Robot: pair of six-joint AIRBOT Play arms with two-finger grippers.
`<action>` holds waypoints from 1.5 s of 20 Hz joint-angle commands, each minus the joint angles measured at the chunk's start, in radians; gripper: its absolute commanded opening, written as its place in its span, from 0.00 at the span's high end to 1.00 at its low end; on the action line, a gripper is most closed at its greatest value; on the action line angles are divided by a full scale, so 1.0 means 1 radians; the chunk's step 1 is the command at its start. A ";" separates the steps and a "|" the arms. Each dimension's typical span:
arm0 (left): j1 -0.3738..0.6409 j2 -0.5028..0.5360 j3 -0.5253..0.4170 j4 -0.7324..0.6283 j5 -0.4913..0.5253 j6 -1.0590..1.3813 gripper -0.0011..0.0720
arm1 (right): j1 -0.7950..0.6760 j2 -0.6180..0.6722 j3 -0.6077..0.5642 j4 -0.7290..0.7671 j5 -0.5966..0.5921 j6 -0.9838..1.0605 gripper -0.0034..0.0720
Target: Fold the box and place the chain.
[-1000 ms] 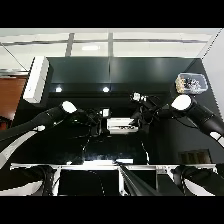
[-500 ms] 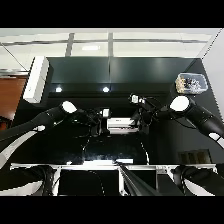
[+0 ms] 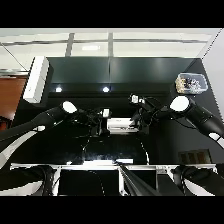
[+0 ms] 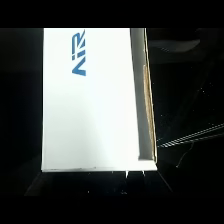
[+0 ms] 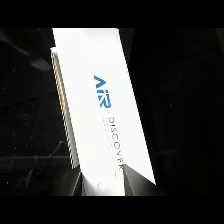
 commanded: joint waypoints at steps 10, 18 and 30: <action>0.000 -0.001 0.001 0.000 -0.001 -0.001 0.32 | 0.001 0.000 0.000 -0.016 0.011 0.056 0.35; 0.000 -0.001 0.001 0.000 -0.001 -0.001 0.32 | 0.001 -0.001 -0.026 -0.033 0.008 0.059 0.35; 0.000 -0.001 0.001 0.000 -0.001 -0.001 0.32 | -0.094 0.158 0.008 -0.037 0.254 0.514 0.39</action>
